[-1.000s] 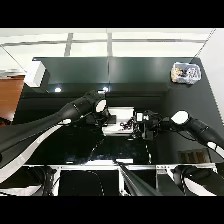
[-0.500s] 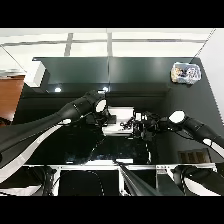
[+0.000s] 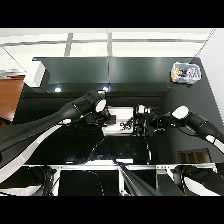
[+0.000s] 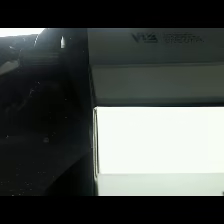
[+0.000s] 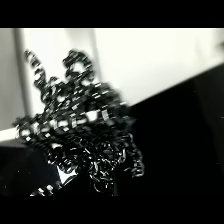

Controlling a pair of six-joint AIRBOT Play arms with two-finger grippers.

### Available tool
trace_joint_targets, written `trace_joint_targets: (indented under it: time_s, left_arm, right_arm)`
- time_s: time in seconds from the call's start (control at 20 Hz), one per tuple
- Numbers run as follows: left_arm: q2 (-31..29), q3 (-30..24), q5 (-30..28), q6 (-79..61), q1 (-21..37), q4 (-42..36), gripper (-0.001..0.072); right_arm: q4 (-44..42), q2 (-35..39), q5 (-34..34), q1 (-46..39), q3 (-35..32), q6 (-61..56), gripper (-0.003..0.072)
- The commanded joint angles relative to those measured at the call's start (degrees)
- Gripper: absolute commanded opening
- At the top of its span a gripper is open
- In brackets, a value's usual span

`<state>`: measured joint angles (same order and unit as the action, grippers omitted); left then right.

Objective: Fold the box and place the chain.

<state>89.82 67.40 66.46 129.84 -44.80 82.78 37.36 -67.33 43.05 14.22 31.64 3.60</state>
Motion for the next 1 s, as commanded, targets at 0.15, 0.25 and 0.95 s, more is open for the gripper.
trace_joint_targets:
  time_s: [0.15, 0.25, 0.95]
  left_arm:
    - [0.0, 0.0, 0.1, 0.0, 0.0, 0.0, 0.0033]
    - [0.0, 0.0, 0.1, 0.0, 0.0, 0.0, 0.0033]
    - [0.0, 0.0, 0.0, 0.0, 0.0, -1.2, 0.0033]
  right_arm:
    - [1.7, 9.3, 1.8, -0.3, 5.0, -27.1, 0.0029]
    - [4.1, 14.0, 4.6, -0.5, 6.4, -33.6, 0.0029]
    - [-14.5, 21.5, 23.4, -1.0, 25.5, -49.4, 0.0029]
